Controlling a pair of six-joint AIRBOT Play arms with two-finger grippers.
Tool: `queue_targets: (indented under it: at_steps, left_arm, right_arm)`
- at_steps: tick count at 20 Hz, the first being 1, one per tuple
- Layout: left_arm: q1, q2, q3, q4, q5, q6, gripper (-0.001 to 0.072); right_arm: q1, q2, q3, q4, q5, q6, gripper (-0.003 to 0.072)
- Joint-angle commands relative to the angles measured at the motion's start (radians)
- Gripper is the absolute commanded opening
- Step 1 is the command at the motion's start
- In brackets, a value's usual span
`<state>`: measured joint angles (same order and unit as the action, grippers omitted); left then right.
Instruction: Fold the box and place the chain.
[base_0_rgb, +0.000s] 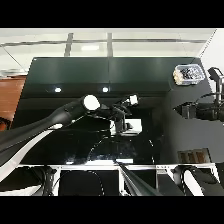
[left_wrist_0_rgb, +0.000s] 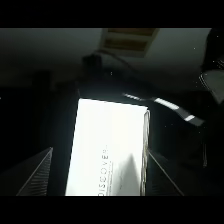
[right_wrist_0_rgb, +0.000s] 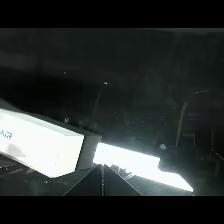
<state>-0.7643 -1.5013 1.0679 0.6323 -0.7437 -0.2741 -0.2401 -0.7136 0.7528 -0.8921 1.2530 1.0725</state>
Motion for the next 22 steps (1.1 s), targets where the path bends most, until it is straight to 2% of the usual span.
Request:
queue_targets:
  at_steps: [1, 6, 8, 12, 15, 17, 22]
  left_arm:
    - [-0.014, -0.065, 0.053, 0.066, -0.055, -0.083, 0.0716]
    - [-0.017, -0.066, 0.057, 0.111, -0.13, -0.149, 0.0716]
    - [-0.021, -0.065, 0.071, 0.168, -0.154, -0.151, 0.0716]
    - [-0.021, -0.066, 0.11, 0.239, -0.171, -0.206, 0.0716]
    - [-0.034, -0.071, 0.149, 0.379, -0.222, -0.368, 0.0715]
    - [-0.054, -0.074, 0.159, 0.479, -0.228, -0.472, 0.0715]
    - [-0.095, -0.092, 0.159, 0.515, -0.224, -0.546, 0.0715]
  right_arm:
    - [-0.001, 0.001, 0.001, -0.003, 0.006, 0.0, 0.0013]
    - [-0.001, 0.001, 0.001, -0.003, 0.003, 0.0, 0.0013]
    - [-0.001, 0.001, 0.001, -0.003, 0.004, 0.0, 0.0012]
    - [-0.001, 0.001, 0.001, -0.003, 0.004, 0.0, 0.0013]
    - [-0.001, 0.001, 0.001, -0.004, 0.003, 0.0, 0.0012]
    - [-0.001, 0.001, 0.001, -0.003, 0.001, 0.0, 0.0012]
    - [-0.001, 0.001, 0.001, -0.003, 0.0, 0.0, 0.0013]
